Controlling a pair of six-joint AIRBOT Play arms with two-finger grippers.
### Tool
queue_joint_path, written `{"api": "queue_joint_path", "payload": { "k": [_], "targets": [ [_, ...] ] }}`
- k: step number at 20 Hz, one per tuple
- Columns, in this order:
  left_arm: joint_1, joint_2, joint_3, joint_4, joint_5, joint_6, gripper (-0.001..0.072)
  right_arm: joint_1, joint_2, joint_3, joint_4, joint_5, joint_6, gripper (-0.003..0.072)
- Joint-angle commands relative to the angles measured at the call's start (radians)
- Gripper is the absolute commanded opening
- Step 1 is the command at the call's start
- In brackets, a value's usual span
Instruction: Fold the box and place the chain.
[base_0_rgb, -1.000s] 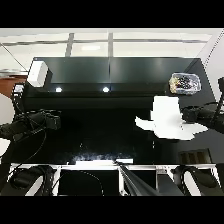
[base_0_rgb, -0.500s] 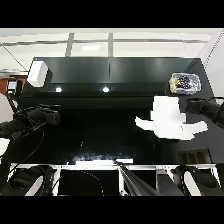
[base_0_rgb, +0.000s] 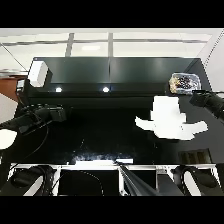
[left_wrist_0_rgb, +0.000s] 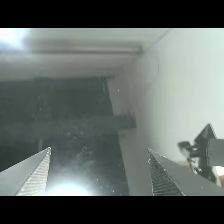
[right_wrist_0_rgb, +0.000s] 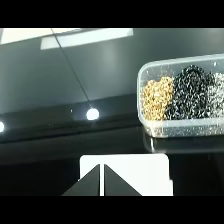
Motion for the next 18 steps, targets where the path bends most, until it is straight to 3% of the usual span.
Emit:
{"api": "queue_joint_path", "payload": {
  "k": [1,2,3,4,6,7,9,10,12,14,16,18],
  "targets": [
    [-0.002,-0.080,0.000,-0.034,0.003,0.000,0.0705,0.001,-0.002,-0.001,0.019,-0.014,0.000,0.0045],
    [-0.002,-0.105,0.000,-0.034,0.004,0.000,0.0705,0.000,-0.004,-0.001,0.017,-0.011,0.000,0.0074],
    [-0.002,-0.127,0.000,-0.034,0.008,0.000,0.0705,0.000,-0.006,-0.001,0.015,0.000,0.000,0.0417],
    [-0.002,-0.150,0.000,-0.034,0.011,0.000,0.0704,0.000,-0.007,-0.001,0.005,0.013,0.001,0.0706],
    [-0.002,-0.190,0.000,-0.034,0.012,0.000,0.0705,-0.007,-0.015,0.000,-0.093,0.029,0.011,0.0708],
    [-0.002,-0.205,0.000,-0.034,0.010,0.000,0.0705,-0.036,-0.032,0.005,-0.238,0.033,0.100,0.0707],
    [-0.002,-0.217,0.000,-0.034,0.008,0.000,0.0704,-0.196,-0.114,0.048,-0.571,0.092,0.431,0.0707],
    [-0.002,-0.217,0.002,-0.034,0.006,0.000,0.0705,-0.318,-0.171,0.081,-0.598,0.117,0.451,0.0707],
    [-0.002,-0.217,0.006,-0.035,0.002,0.000,0.0705,-0.560,-0.284,0.139,-0.489,0.139,0.375,0.0707],
    [-0.002,-0.217,0.007,-0.051,0.002,0.000,0.0705,-0.773,-0.399,0.199,-0.249,0.245,0.193,0.0707],
    [-0.005,-0.217,0.007,-0.069,0.002,0.000,0.0704,-0.923,-0.520,0.244,0.043,0.454,-0.097,0.0707],
    [-0.005,-0.217,0.007,-0.071,0.002,0.000,0.0704,-0.991,-0.641,0.265,0.215,0.675,-0.242,0.0707]
  ]
}}
